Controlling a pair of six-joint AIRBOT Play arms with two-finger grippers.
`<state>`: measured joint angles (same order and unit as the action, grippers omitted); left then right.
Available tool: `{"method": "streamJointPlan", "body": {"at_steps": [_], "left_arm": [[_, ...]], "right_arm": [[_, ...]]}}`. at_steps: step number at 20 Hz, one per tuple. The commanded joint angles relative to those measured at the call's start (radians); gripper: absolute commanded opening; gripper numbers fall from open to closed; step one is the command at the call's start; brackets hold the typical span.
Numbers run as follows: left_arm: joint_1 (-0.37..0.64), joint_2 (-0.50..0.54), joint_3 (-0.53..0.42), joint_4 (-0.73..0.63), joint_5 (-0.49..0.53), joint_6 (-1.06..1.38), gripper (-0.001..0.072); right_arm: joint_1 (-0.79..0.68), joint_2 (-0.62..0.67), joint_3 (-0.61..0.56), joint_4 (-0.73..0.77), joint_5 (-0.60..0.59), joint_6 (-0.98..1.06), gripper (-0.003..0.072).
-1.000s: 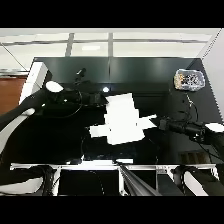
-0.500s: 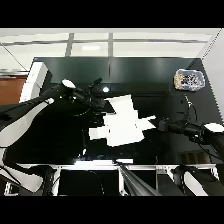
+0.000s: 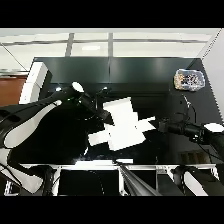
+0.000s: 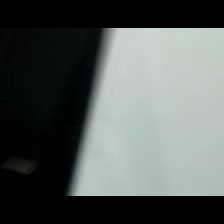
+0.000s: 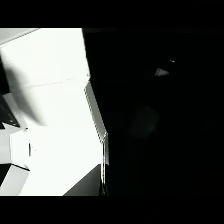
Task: Fold the box and place the chain.
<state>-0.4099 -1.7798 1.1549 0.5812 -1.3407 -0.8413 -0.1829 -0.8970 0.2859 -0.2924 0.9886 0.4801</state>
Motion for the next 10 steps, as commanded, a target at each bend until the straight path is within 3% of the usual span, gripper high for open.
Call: {"method": "streamJointPlan", "body": {"at_steps": [1, 2, 3, 5, 6, 7, 8, 10], "left_arm": [[-0.013, -0.001, 0.033, 0.059, 0.0, 0.013, 0.0155], [-0.013, -0.001, 0.05, 0.059, -0.018, 0.043, 0.0065], [-0.013, -0.001, 0.068, 0.059, -0.029, 0.071, 0.0028], [-0.013, 0.0, 0.098, 0.058, -0.026, 0.08, 0.0026], [-0.013, 0.001, 0.111, 0.058, -0.029, 0.093, 0.0025], [-0.013, 0.003, 0.121, 0.059, -0.033, 0.101, 0.0024], [-0.013, 0.01, 0.124, 0.068, -0.033, 0.101, 0.0023], [-0.019, 0.043, 0.123, 0.1, -0.034, 0.101, 0.0021]], "right_arm": [[0.0, 0.001, 0.0, -0.008, 0.012, 0.001, 0.001], [0.0, 0.001, 0.0, -0.008, 0.013, 0.001, 0.001], [0.0, 0.001, 0.0, -0.008, 0.015, 0.001, 0.001], [0.0, 0.001, 0.001, -0.02, 0.061, -0.023, 0.0011], [0.0, 0.001, 0.002, -0.027, 0.084, -0.029, 0.0101], [0.0, 0.001, 0.011, -0.042, 0.096, -0.028, 0.0351], [0.0, 0.001, 0.036, -0.077, 0.107, -0.028, 0.0482], [0.0, 0.001, 0.143, -0.234, 0.126, 0.008, 0.052]]}}
